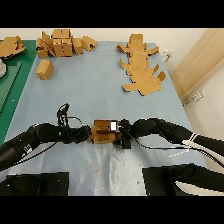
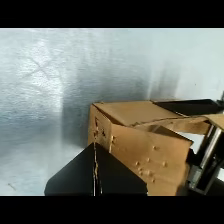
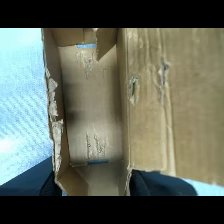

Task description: Fold the box.

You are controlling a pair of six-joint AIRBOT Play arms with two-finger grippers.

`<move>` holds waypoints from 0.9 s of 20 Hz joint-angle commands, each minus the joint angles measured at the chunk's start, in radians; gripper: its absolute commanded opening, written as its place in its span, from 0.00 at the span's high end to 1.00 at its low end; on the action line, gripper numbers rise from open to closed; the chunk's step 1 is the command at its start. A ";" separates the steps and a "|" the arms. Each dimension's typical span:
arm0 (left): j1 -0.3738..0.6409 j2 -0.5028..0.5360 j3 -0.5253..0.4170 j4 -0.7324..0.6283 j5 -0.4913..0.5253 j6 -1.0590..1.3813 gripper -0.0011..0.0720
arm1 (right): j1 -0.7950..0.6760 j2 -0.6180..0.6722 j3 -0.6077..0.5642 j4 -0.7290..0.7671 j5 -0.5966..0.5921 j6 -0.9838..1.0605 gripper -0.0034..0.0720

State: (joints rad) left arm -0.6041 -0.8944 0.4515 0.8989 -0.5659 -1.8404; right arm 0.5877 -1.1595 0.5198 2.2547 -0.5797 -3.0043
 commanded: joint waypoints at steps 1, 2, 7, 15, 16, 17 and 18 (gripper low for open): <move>-0.010 0.001 0.031 0.107 -0.005 -0.098 0.97 | 0.000 -0.001 0.000 0.000 0.000 0.000 0.37; -0.024 0.001 0.051 0.114 -0.009 -0.098 0.97 | 0.000 -0.001 0.000 0.000 0.000 0.000 0.37; -0.069 -0.001 0.097 0.191 -0.063 -0.176 0.97 | 0.000 -0.001 0.000 0.000 0.000 0.000 0.37; -0.068 -0.004 0.097 0.238 -0.122 -0.221 0.59 | 0.000 -0.001 0.000 0.000 0.000 0.000 0.38; -0.068 -0.003 0.097 0.238 -0.122 -0.221 0.59 | 0.000 -0.001 0.000 0.000 0.000 0.000 0.37; -0.068 -0.003 0.097 0.238 -0.122 -0.221 0.59 | 0.000 -0.001 0.000 0.000 0.000 0.000 0.37; -0.068 -0.003 0.097 0.238 -0.122 -0.222 0.59 | 0.000 -0.001 0.000 0.000 0.000 0.000 0.37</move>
State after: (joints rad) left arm -0.6712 -0.8974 0.5476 1.1316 -0.6819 -2.0571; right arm 0.5880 -1.1595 0.5198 2.2543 -0.5793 -3.0043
